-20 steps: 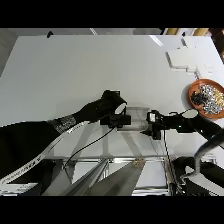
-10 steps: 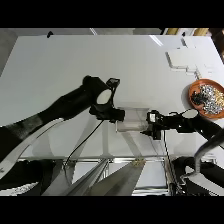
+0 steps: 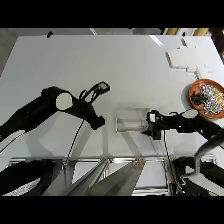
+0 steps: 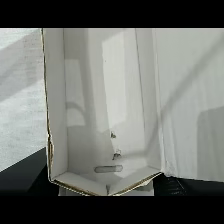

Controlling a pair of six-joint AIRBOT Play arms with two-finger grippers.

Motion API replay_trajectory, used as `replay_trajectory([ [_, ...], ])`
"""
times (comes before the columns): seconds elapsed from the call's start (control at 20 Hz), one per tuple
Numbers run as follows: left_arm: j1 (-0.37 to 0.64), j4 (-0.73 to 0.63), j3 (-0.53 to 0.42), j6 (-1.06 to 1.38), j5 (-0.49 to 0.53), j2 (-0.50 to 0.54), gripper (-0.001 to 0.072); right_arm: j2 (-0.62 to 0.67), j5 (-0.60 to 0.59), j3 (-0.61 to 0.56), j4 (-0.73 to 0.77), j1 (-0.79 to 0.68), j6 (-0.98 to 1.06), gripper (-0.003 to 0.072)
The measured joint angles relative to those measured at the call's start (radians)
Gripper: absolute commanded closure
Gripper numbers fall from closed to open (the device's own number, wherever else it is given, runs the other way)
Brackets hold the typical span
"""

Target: Fold the box and place the chain.

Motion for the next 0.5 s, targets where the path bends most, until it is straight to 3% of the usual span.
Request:
replay_trajectory([
  [0.25, 0.022, -0.306, -0.116, 0.646, 0.234, -0.062, 0.0071, 0.000, 0.000, 0.000, 0.000, 0.000, 0.000, 0.0275],
  [0.5, -0.026, -0.497, -0.140, 1.081, 0.307, -0.156, 0.0071, 0.000, 0.000, 0.000, 0.000, 0.000, 0.000, 0.0275],
])
